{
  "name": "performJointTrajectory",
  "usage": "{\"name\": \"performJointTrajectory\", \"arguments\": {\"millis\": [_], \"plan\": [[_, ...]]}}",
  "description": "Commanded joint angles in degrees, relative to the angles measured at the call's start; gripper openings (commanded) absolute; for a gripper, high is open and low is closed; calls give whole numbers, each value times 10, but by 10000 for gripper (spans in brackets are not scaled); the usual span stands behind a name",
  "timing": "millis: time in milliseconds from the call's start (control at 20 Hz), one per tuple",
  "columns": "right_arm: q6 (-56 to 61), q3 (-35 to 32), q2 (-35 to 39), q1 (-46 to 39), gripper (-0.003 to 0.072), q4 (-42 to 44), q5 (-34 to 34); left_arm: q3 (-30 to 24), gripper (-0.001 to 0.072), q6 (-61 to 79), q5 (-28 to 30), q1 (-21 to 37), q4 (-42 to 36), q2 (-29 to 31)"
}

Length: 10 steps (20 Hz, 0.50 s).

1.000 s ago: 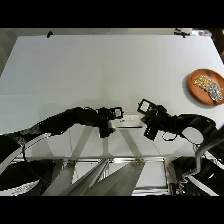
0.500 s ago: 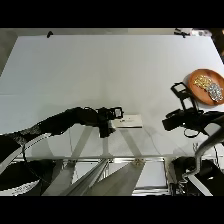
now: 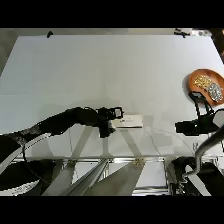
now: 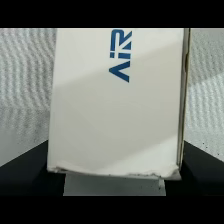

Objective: Fold the box and place the chain.

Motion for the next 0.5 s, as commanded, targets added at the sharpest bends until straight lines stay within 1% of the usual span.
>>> {"name": "performJointTrajectory", "arguments": {"millis": [0,450], "plan": [[2,0,-5,-9,16,23,14,0,11,0,0,0,0,0],[2,0,-5,-9,16,23,14,0,12,-1,-1,0,-3,0]]}}
